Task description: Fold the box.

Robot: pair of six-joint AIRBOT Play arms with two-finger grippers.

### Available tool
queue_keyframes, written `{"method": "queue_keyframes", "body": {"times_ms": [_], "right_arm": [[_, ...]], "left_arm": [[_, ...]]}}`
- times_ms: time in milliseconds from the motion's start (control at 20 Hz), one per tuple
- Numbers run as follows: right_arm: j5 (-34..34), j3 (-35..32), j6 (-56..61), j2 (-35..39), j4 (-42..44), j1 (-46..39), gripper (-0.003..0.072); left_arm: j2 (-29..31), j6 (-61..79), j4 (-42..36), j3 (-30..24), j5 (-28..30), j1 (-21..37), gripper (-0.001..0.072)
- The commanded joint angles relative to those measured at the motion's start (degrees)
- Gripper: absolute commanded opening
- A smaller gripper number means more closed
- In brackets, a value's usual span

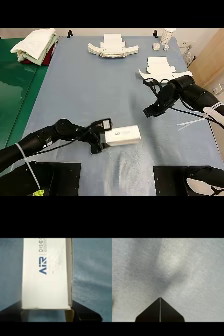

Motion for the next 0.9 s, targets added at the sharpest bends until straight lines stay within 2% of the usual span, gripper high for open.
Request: {"method": "queue_keyframes", "body": {"times_ms": [0,100,200,300,400,500,650,850], "right_arm": [[0.02,0.04,0.02,-0.02,0.04,-0.02,0.0006],[0.02,0.04,0.02,-0.02,0.04,-0.02,0.0006],[-0.02,0.04,0.02,-0.02,0.02,-0.02,0.0006],[-0.02,0.04,0.02,-0.02,0.02,-0.02,0.0006],[-0.02,0.04,0.02,-0.02,0.04,-0.02,0.0006],[-0.02,0.04,0.02,-0.02,0.02,-0.02,0.0006],[-0.02,0.04,0.02,-0.02,0.04,-0.02,0.0006],[-0.02,0.04,0.02,-0.02,0.04,-0.02,0.0006]], "left_arm": [[5.68,-25.20,15.02,0.31,1.81,10.40,0.0441],[5.73,-34.14,23.85,2.84,2.36,20.76,0.0442],[1.86,-37.62,27.30,8.11,2.47,31.23,0.0441],[-5.90,-39.60,27.26,15.82,3.61,40.15,0.0442],[-16.26,-41.27,27.28,25.79,3.08,46.38,0.0442],[-26.82,-42.64,27.28,36.15,2.10,50.05,0.0442],[-40.44,-45.11,28.79,51.23,0.85,51.82,0.0442],[-52.30,-46.07,29.42,65.46,0.98,51.69,0.0441]]}}
